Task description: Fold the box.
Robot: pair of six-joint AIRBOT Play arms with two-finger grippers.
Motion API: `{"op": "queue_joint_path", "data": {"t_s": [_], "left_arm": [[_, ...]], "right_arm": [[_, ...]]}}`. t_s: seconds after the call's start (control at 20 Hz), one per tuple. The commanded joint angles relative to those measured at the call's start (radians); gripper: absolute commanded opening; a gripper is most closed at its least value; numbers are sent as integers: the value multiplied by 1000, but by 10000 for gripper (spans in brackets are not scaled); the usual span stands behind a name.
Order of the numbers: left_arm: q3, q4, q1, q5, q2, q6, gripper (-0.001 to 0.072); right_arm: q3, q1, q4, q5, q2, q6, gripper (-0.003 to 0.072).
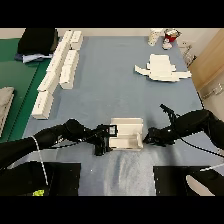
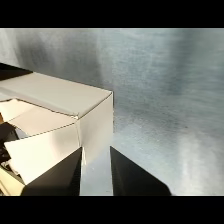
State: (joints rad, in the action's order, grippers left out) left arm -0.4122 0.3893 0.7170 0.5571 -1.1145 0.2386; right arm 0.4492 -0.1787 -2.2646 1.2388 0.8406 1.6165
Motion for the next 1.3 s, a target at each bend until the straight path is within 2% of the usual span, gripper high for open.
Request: {"op": "queue_joint_path", "data": {"t_s": [0.0,0.55,0.7,0.95,1.1,1.25], "left_arm": [[-1,0,0,0,0,0,484],[-1,0,0,0,0,0,484],[-1,0,0,0,0,0,484],[-1,0,0,0,0,0,485],[-1,0,0,0,0,0,485],[-1,0,0,0,0,0,485]], "right_arm": [[5,-29,2,-21,0,0,283],[49,-30,18,-18,0,-1,283],[49,-86,24,-40,0,-6,282],[93,-303,312,-92,2,-290,282],[141,-416,401,-105,17,-438,282],[195,-533,493,-104,98,-572,282]]}}
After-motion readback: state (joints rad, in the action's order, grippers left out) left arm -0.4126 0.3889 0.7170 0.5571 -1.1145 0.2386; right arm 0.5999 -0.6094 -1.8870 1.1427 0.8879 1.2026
